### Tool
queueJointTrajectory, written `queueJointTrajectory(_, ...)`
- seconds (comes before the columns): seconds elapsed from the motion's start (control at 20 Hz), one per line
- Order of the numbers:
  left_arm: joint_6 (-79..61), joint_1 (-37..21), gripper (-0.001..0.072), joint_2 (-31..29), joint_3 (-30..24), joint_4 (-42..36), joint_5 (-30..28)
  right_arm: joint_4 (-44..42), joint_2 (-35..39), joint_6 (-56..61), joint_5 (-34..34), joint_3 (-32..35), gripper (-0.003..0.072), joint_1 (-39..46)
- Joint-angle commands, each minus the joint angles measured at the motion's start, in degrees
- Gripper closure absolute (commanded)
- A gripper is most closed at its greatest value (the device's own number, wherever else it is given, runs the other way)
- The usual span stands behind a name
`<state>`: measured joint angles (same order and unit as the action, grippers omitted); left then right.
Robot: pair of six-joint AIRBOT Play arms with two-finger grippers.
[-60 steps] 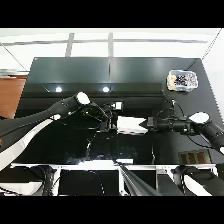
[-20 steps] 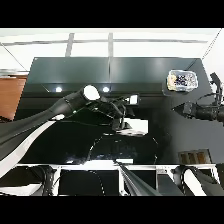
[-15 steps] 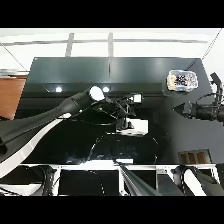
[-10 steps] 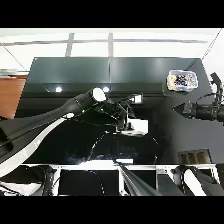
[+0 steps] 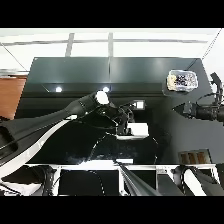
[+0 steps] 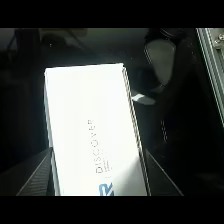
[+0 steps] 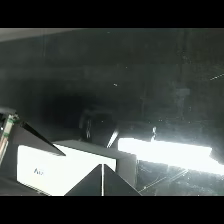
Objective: Fold the box and place the chain.
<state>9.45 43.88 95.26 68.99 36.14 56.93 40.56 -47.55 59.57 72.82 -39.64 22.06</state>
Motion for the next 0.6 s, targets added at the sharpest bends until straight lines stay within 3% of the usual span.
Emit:
queueJointTrajectory(0.0,0.79,1.57,0.0001,0.04,0.07,2.01,-1.51,0.0,0.02,0.02,0.0,-0.04,0.0668,0.02)
queueJointTrajectory(0.35,9.44,4.79,-0.0001,0.04,0.04,10.99,-6.27,0.0,0.02,0.02,0.0,-0.04,0.0667,0.02)
queueJointTrajectory(0.55,11.93,7.58,-0.0001,0.07,0.04,18.29,-12.41,0.0,0.02,0.02,0.0,-0.04,0.0668,0.02)
